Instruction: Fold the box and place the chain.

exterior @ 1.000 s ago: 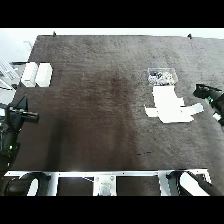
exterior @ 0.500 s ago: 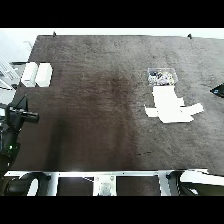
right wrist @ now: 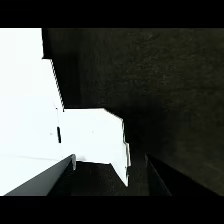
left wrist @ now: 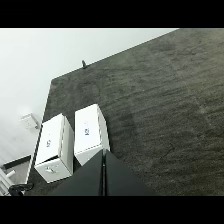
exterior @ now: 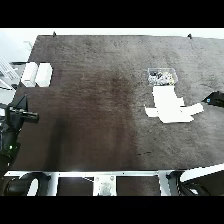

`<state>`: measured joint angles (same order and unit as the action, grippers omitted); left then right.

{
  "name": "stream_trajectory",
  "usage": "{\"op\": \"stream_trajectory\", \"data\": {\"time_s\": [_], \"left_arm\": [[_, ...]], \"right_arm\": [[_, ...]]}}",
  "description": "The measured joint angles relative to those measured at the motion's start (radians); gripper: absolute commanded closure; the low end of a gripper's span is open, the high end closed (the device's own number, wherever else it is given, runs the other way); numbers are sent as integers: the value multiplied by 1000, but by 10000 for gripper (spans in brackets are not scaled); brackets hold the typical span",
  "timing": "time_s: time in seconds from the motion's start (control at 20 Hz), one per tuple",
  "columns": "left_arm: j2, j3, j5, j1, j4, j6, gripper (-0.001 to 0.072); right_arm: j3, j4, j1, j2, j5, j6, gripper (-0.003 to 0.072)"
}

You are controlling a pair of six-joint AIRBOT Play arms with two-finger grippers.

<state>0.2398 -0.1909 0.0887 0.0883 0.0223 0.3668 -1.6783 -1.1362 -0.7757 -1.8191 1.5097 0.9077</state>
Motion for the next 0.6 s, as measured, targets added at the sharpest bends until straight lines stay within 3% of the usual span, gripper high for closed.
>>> {"op": "stream_trajectory", "data": {"time_s": [0.4, 0.5, 0.6], "left_arm": [[0, 0, 0, 0, 0, 0, 688], [0, 0, 0, 0, 0, 0, 687], [0, 0, 0, 0, 0, 0, 687]], "right_arm": [[-14, 24, 7, -106, 43, -41, 176], [-15, 37, 7, -125, 61, -45, 235], [-15, 49, 7, -141, 80, -50, 235]]}}
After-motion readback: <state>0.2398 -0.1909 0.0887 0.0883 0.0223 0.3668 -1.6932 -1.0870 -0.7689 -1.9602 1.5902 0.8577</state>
